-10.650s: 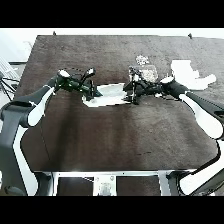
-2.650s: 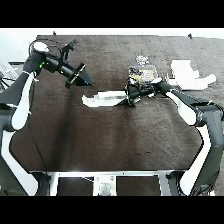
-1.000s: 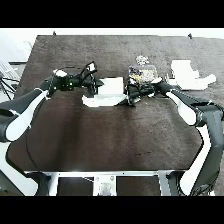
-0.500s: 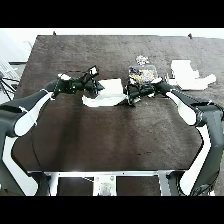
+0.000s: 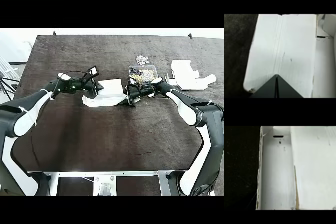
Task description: Fold the box and place the chain.
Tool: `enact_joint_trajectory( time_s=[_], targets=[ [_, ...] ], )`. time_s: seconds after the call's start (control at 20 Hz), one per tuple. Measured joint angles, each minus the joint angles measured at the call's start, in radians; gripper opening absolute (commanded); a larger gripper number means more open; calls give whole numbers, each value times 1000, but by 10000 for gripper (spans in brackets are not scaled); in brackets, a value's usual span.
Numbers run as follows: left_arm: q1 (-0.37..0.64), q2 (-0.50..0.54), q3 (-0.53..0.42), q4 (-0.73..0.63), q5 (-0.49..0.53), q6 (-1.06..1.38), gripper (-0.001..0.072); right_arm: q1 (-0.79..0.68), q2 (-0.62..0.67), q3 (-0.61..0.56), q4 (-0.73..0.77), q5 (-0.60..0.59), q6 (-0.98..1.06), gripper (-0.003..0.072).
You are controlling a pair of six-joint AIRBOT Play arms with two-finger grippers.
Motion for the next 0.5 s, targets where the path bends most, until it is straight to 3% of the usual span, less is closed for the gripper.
enact_joint_trajectory(
  time_s=[0.1,0.15,0.2,0.25,0.5],
  targets=[
    [21,38,7,4,-42,-12,52,0,0,0,0,0,0,416],
    [37,61,10,14,-69,-23,384,0,0,0,0,0,0,416],
    [53,81,10,37,-101,-39,632,0,0,0,0,0,0,416],
    [69,100,12,70,-139,-63,663,0,0,0,0,0,0,416],
    [102,142,16,331,-303,-243,664,0,0,0,0,0,0,416]
  ],
)
